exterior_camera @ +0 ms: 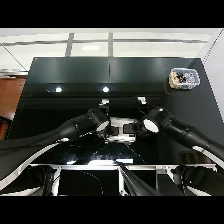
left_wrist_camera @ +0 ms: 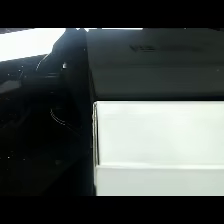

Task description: Fold the box and place the chain.

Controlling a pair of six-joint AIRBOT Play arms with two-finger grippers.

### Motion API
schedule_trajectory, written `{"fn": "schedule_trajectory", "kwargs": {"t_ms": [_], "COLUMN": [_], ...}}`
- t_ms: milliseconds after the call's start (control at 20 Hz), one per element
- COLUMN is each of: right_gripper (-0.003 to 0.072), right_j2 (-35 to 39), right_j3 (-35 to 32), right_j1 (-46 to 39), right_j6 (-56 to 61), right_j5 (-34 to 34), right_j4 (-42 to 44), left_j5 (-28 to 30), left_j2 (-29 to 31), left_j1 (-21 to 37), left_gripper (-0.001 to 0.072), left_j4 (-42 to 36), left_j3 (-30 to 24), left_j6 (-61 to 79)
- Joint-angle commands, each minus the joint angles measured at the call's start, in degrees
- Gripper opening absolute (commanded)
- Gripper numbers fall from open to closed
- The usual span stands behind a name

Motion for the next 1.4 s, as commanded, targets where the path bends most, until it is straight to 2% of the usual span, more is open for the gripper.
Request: {"fn": "schedule_trajectory", "kwargs": {"t_ms": [0,100,250,400,500,700,900,950,1000,1150,1350], "right_gripper": [0.0374,0.0374,0.0374,0.0374,0.0373,0.0373,0.039,0.0647,0.0701,0.0695,0.0694], "right_j2": [6.9,12.7,19.2,20.2,20.1,18.6,12.5,10.0,7.5,-2.1,-16.3], "right_j3": [0.1,0.1,0.1,-0.3,-1.5,-2.9,-2.4,-1.3,0.3,9.2,27.4], "right_j1": [-0.2,-1.6,-7.1,-15.3,-22.6,-37.4,-44.2,-44.7,-45.0,-46.8,-51.1], "right_j6": [-5.7,-7.3,-9.6,-14.9,-16.5,-17.3,-17.3,-17.3,-17.4,-17.4,-18.3], "right_j5": [4.9,7.2,12.0,14.9,10.1,-3.8,-13.0,-14.1,-14.7,-14.8,-11.8], "right_j4": [-0.3,-2.8,-11.5,-22.4,-26.8,-26.6,-26.2,-25.3,-24.3,-19.9,-8.8], "left_j5": [0.0,0.0,0.0,0.0,0.0,0.3,0.3,0.3,0.4,0.3,0.4], "left_j2": [0.0,0.0,0.0,0.0,0.0,0.0,0.0,0.0,0.0,0.0,0.0], "left_j1": [0.0,0.1,0.1,0.1,0.1,0.3,0.3,0.3,0.3,0.3,0.3], "left_gripper": [0.003,0.003,0.003,0.003,0.003,0.003,0.003,0.003,0.0031,0.0031,0.0031], "left_j4": [0.1,0.1,0.0,0.0,0.0,0.1,0.1,0.1,0.1,0.0,0.0], "left_j3": [0.0,0.0,0.0,0.0,0.0,0.0,0.0,0.0,0.0,0.0,0.0], "left_j6": [-0.1,-0.1,-0.1,-0.1,-0.1,-0.1,-0.1,-0.1,-0.1,-0.1,-0.1]}}
